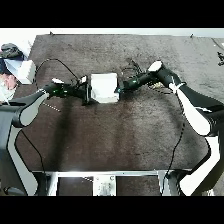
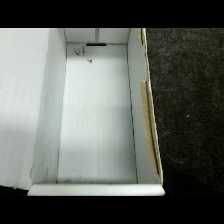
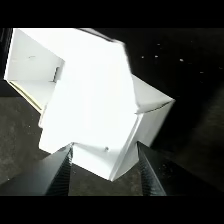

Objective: Fold the box and place the chain.

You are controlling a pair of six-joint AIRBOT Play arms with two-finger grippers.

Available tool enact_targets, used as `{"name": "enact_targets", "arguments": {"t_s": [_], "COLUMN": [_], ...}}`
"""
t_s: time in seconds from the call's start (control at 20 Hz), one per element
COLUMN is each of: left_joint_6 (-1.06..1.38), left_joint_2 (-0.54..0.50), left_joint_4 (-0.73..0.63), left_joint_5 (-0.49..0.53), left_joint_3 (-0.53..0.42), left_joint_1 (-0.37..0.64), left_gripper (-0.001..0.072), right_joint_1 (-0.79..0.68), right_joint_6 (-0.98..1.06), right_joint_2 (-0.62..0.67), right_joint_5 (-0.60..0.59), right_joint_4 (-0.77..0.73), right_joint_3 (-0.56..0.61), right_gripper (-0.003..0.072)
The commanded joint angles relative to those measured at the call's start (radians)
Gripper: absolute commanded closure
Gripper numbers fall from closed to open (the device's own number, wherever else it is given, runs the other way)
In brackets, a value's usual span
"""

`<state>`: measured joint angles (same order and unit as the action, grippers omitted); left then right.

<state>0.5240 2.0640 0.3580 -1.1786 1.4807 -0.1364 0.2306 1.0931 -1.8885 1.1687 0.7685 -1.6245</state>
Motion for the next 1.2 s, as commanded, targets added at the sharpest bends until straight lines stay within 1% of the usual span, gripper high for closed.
{"name": "enact_targets", "arguments": {"t_s": [0.0,0.3,0.4,0.6,0.7,0.75,0.95,1.15], "left_joint_6": [0.0,0.0,0.0,0.0,0.0,0.0,0.0,0.0], "left_joint_2": [0.0,0.0,0.0,0.0,0.0,0.0,0.0,0.0], "left_joint_4": [0.0,0.0,0.0,0.0,0.0,0.0,0.0,0.0], "left_joint_5": [0.0,0.0,0.0,0.0,0.0,0.0,0.0,-0.001], "left_joint_3": [0.0,0.0,0.0,0.0,0.0,0.0,0.0,0.0], "left_joint_1": [0.0,0.0,0.0,0.0,0.0,0.0,0.0,0.0], "left_gripper": [0.0372,0.0372,0.0372,0.0372,0.0372,0.0372,0.0372,0.0372], "right_joint_1": [0.044,0.097,0.116,0.139,0.144,0.15,0.196,0.246], "right_joint_6": [0.069,0.225,0.292,0.405,0.464,0.501,0.571,0.605], "right_joint_2": [-0.014,-0.074,-0.089,-0.1,-0.1,-0.101,-0.105,-0.123], "right_joint_5": [-0.014,-0.025,-0.024,-0.022,-0.014,-0.01,-0.001,0.007], "right_joint_4": [0.078,0.272,0.366,0.513,0.552,0.565,0.612,0.684], "right_joint_3": [-0.035,-0.142,-0.172,-0.2,-0.204,-0.209,-0.251,-0.252], "right_gripper": [0.023,0.023,0.023,0.0231,0.0243,0.0286,0.0285,0.0285]}}
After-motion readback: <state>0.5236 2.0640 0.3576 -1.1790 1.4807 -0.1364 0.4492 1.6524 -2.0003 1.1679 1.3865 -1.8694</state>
